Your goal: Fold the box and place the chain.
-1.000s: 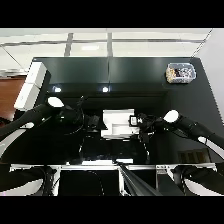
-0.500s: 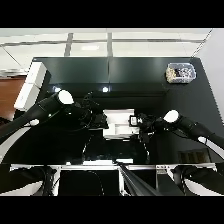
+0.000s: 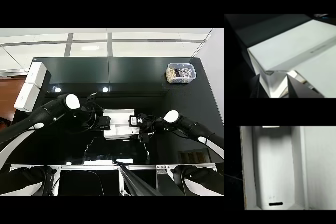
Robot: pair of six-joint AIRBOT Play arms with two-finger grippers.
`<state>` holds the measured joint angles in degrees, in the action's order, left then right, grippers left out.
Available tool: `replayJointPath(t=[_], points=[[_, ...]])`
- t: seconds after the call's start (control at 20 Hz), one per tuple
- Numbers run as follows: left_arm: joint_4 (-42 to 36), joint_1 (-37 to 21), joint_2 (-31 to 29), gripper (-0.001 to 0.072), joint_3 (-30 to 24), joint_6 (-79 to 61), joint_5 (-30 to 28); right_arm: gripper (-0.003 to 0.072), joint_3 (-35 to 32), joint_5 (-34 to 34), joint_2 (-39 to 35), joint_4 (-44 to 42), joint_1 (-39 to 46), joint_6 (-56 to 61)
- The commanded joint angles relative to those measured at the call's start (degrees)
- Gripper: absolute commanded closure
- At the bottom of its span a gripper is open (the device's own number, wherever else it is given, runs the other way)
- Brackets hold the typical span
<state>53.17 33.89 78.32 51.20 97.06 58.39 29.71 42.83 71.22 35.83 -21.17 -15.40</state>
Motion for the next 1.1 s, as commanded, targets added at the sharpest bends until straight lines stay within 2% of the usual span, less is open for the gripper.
replayJointPath(t=[0.0,0.25,0.5,0.65,0.8,1.05], points=[[6.14,1.53,0.00,0.0313,0.07,5.31,-0.83,0.0673,0.02,0.00,0.00,-0.02,-0.02,0.00],[7.26,1.64,0.02,0.0314,0.07,7.63,-1.09,0.0674,0.02,0.00,0.00,-0.02,-0.02,0.02],[14.91,4.59,0.42,0.0314,0.63,15.43,-0.90,0.0673,0.02,0.00,0.00,-0.02,-0.02,0.02],[17.62,7.78,2.73,0.0314,4.09,18.05,-0.74,0.0674,0.02,0.00,0.00,-0.02,-0.02,0.02],[24.98,11.10,5.42,0.0314,7.78,26.95,1.16,0.0674,0.02,0.00,0.00,-0.02,-0.02,0.02],[30.69,13.99,7.37,0.0314,10.82,36.98,3.98,0.0674,0.02,0.00,0.00,-0.02,-0.02,0.02]])
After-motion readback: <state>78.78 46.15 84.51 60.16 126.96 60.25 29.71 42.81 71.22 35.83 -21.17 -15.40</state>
